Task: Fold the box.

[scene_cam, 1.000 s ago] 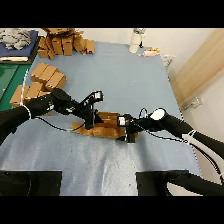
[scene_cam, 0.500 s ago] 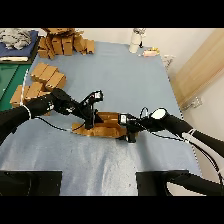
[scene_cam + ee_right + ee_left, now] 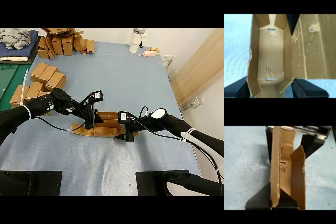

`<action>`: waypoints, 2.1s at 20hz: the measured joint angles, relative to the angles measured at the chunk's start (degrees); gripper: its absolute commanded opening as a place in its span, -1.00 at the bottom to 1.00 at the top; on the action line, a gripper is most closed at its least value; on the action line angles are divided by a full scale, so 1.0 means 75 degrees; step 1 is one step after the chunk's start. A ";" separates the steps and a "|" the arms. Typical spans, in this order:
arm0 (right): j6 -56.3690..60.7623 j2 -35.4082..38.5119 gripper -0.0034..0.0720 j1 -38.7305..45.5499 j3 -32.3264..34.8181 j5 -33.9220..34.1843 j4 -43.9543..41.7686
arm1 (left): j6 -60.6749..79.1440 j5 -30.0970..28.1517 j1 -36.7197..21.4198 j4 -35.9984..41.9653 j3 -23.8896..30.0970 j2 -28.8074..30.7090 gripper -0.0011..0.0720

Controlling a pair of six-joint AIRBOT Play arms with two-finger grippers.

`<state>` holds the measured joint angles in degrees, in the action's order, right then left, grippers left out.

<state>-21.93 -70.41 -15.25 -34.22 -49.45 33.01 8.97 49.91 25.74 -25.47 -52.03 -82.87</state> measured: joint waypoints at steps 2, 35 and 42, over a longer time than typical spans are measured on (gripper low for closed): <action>0.0000 -0.0055 1.00 0.0000 0.0003 0.0015 -0.0009 | 0.0000 0.0003 0.0000 -0.0003 0.0000 0.0000 -0.93; -0.0026 -0.0321 0.61 -0.0023 -0.0009 0.0079 -0.0201 | 0.0003 0.0009 0.0000 -0.0003 0.0000 0.0000 -0.93; -0.0026 -0.0321 0.61 -0.0023 -0.0009 0.0087 -0.0201 | 0.0003 0.0006 0.0000 0.0000 0.0000 0.0000 -0.93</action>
<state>-22.13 -72.82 -15.42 -34.28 -48.80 31.51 8.99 49.95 25.74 -25.47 -52.03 -82.87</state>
